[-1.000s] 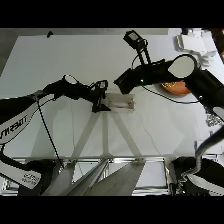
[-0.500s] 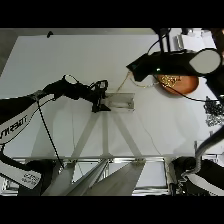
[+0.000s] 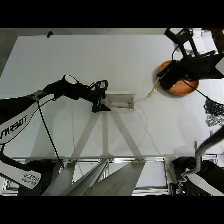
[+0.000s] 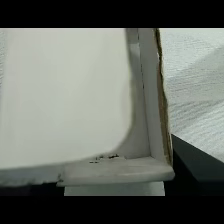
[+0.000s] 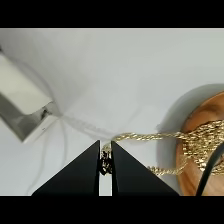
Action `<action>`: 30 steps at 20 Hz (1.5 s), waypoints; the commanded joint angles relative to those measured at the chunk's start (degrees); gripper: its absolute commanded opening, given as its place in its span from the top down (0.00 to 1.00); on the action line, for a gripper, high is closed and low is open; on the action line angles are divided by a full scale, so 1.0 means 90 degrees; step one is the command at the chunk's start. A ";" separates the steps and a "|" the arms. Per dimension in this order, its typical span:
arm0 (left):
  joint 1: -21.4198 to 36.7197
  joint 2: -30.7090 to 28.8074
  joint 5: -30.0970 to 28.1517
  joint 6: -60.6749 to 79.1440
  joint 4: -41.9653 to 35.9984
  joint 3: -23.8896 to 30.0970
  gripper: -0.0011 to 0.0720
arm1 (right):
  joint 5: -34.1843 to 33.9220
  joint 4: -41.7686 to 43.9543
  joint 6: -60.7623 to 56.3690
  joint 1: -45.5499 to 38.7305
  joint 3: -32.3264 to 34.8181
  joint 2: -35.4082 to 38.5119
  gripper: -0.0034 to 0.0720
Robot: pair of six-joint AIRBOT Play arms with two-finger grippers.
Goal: Fold the box and place the chain.
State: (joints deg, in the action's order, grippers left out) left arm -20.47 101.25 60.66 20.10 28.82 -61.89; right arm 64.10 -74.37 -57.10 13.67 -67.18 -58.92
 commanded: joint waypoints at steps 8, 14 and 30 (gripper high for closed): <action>0.0002 -0.0002 -0.0002 0.0002 0.0000 -0.0002 0.63 | 0.0350 0.3653 0.1260 0.0095 -0.0002 -0.0726 0.94; 0.0002 -0.0002 -0.0002 0.0002 0.0000 -0.0002 0.63 | -0.0568 0.3854 0.1260 0.0906 -0.0002 -0.1462 0.94; 0.0002 -0.0002 -0.0002 0.0002 0.0000 -0.0002 0.63 | -0.1326 0.1411 0.0573 0.0272 -0.0002 -0.1071 0.94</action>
State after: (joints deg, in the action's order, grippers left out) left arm -20.47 101.25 60.66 20.10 28.82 -61.89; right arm 51.70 -46.13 -45.60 19.07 -67.18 -71.88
